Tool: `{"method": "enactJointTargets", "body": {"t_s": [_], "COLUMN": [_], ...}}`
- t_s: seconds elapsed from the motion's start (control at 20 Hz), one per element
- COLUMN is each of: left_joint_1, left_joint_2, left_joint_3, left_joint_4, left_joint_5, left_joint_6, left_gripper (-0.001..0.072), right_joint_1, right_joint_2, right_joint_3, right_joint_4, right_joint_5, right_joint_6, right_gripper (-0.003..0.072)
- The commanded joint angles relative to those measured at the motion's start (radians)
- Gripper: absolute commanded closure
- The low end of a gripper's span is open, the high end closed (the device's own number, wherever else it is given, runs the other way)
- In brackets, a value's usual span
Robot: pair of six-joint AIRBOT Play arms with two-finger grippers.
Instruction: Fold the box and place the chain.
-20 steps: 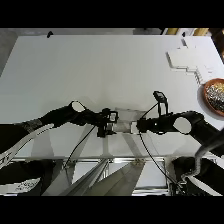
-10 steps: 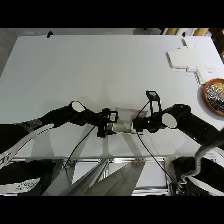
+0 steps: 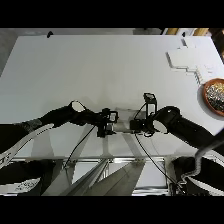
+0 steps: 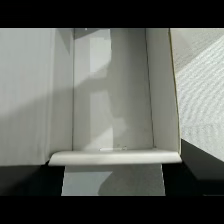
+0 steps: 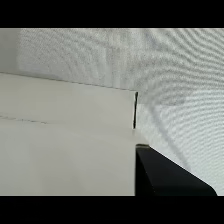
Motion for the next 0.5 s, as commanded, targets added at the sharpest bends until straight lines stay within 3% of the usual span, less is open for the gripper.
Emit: {"method": "enactJointTargets", "body": {"t_s": [0.0,0.15,0.45], "left_joint_1": [0.0,0.0,0.0], "left_joint_2": [0.0,0.0,0.0], "left_joint_3": [0.001,0.001,0.001], "left_joint_4": [0.0,0.0,0.0], "left_joint_5": [0.001,0.001,0.001], "left_joint_6": [0.0,0.0,0.0], "left_gripper": [0.0308,0.0308,0.0308], "right_joint_1": [0.026,0.026,0.046], "right_joint_2": [-0.003,-0.003,0.024], "right_joint_3": [0.001,0.001,0.001], "right_joint_4": [-0.058,-0.059,-0.101], "right_joint_5": [-0.006,-0.01,-0.01], "right_joint_6": [0.043,0.036,-0.023], "right_gripper": [0.0416,0.0349,0.0342]}}
